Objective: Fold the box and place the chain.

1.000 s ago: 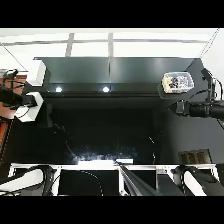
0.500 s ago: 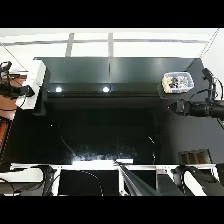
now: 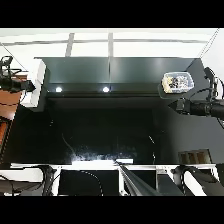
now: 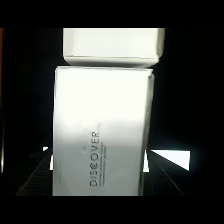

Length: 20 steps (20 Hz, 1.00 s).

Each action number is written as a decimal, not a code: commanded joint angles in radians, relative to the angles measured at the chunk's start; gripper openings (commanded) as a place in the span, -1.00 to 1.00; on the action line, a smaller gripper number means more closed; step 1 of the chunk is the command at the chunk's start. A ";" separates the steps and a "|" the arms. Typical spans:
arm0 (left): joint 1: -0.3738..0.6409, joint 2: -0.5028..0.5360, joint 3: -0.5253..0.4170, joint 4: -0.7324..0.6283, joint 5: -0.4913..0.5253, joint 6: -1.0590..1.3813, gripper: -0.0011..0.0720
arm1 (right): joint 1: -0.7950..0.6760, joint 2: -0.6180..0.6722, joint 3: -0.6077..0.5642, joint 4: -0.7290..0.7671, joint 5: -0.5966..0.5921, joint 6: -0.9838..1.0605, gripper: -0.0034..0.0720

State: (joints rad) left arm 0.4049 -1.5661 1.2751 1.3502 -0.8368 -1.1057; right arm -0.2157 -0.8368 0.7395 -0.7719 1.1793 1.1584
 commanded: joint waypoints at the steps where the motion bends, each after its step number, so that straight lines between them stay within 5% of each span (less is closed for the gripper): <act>1: -0.004 0.080 0.047 0.029 -0.151 -0.031 0.98 | 0.010 0.000 0.005 0.042 0.000 0.002 -0.86; 3: -0.004 0.149 0.047 0.029 -0.255 -0.099 0.95 | 0.045 0.000 0.026 -0.019 -0.004 -0.008 -0.86; 4: -0.004 0.180 0.047 0.029 -0.304 -0.155 0.63 | 0.070 0.001 0.045 -0.071 0.013 -0.007 -0.86; 6: -0.005 0.245 0.038 0.019 -0.419 -0.257 -0.90 | 0.117 0.002 0.082 -0.198 0.076 0.022 -0.86; 10: -0.074 0.444 -0.159 -0.227 -0.349 -0.235 -0.92 | 0.189 0.044 0.057 -0.494 0.042 0.192 -0.87; 17: -0.454 0.968 -0.790 -0.259 0.240 -0.022 -0.90 | 0.228 0.159 -0.275 -0.508 -0.559 0.226 -0.86; 20: -0.468 1.041 -0.871 -0.258 0.291 -0.023 -0.90 | 0.228 0.159 -0.293 -0.503 -0.547 0.226 -0.86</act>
State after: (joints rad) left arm -0.0139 -0.6285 0.5243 1.1038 -0.6857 -1.1629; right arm 0.0082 -0.6876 0.4999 -1.2633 0.7330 1.3735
